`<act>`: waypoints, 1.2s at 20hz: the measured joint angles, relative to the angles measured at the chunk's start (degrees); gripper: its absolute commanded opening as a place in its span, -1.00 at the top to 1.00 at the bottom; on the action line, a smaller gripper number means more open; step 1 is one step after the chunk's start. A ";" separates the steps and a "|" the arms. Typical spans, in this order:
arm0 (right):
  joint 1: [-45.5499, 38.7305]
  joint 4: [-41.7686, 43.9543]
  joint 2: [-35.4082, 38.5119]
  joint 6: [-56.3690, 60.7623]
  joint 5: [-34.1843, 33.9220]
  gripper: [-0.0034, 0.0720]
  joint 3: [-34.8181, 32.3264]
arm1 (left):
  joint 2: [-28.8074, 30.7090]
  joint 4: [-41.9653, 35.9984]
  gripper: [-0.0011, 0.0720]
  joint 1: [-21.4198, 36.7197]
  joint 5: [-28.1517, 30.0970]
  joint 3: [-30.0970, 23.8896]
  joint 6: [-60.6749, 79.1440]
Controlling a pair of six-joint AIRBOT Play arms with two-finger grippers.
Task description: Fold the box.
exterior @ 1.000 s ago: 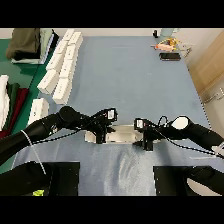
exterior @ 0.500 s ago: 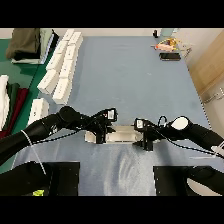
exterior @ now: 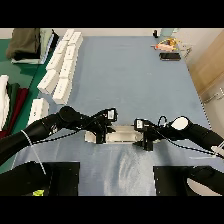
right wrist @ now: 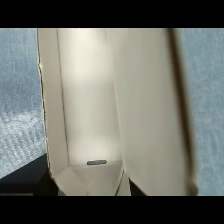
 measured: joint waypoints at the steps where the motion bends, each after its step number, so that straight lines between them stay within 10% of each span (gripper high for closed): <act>1: 0.00 0.00 0.02 0.00 0.00 -0.45 0.00 | 0.00 0.00 0.93 0.00 -0.02 0.00 0.02; 17: 0.00 0.00 0.02 0.00 0.07 -0.45 0.00 | 0.00 -0.22 0.89 0.00 -0.09 0.00 0.46; 19: 0.00 0.00 0.02 0.00 0.15 -0.45 0.00 | 0.00 -0.15 -0.53 0.00 0.02 -0.02 -0.28; 24: 0.00 0.00 0.02 0.00 0.15 -0.46 0.00 | 1.25 -0.04 -0.54 0.02 1.60 0.04 -5.92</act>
